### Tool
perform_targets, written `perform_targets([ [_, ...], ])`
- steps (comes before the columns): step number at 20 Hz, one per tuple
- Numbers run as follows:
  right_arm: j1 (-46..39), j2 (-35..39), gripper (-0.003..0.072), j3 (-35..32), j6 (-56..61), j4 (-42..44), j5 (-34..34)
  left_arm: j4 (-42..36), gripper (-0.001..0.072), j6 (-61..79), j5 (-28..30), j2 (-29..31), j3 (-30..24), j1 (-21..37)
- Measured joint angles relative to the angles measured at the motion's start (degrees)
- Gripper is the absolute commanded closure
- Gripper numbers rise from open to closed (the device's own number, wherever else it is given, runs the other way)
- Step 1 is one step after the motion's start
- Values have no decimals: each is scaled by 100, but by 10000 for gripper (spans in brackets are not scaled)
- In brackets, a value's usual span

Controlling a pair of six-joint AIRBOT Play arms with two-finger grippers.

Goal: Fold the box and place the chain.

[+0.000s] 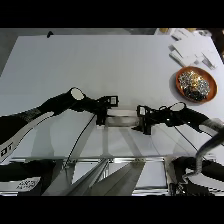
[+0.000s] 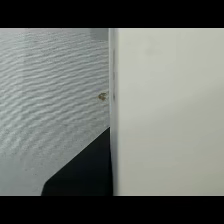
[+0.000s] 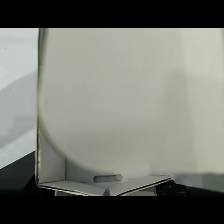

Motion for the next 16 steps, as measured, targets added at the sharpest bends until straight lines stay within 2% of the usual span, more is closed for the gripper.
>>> perform_targets([
  [2,-50,0,84,-2,-79,22,39,-7,698,-2,2,0,0,0],
  [5,-87,2,224,-4,-164,42,76,-15,698,-2,0,0,0,-2],
  [7,-98,7,344,-4,-214,52,103,-17,698,-2,0,-2,0,-2],
  [8,-103,7,375,-4,-245,55,111,-17,698,-2,0,-2,0,-2],
  [16,-107,7,395,-4,-334,61,85,-11,698,-4,-9,-2,0,-2],
])
